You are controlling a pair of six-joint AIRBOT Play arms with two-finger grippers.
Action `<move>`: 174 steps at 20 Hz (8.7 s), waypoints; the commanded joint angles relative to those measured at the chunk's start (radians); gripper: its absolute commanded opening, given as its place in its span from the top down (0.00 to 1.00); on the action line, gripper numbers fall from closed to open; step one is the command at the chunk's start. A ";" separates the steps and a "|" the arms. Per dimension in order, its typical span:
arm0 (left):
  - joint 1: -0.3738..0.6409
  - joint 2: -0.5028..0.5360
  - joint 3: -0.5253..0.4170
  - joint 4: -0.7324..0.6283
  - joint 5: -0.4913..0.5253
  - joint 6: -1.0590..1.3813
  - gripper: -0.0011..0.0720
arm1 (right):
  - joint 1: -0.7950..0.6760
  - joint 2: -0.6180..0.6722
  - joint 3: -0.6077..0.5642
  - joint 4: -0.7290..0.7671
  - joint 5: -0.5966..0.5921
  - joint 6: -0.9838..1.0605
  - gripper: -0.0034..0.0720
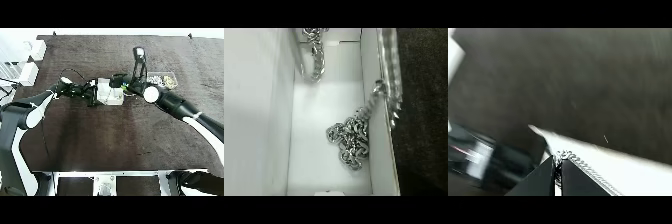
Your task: Fold the box and place the chain.
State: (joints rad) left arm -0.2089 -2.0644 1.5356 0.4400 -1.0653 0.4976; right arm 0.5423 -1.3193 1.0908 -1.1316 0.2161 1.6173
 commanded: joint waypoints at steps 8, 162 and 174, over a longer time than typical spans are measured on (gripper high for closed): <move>0.000 0.000 0.000 0.000 0.001 0.000 0.56 | -0.028 0.136 -0.006 -0.018 -0.007 -0.005 0.94; 0.000 0.000 0.000 0.000 0.000 0.000 0.56 | -0.252 0.080 0.023 0.024 0.228 -0.157 0.94; 0.000 0.000 0.000 0.000 0.000 0.000 0.56 | 0.066 0.184 0.025 0.021 0.159 -0.023 0.94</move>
State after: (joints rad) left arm -0.2089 -2.0644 1.5356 0.4400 -1.0653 0.4976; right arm 0.5583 -1.1370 1.1160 -1.1103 0.4149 1.5578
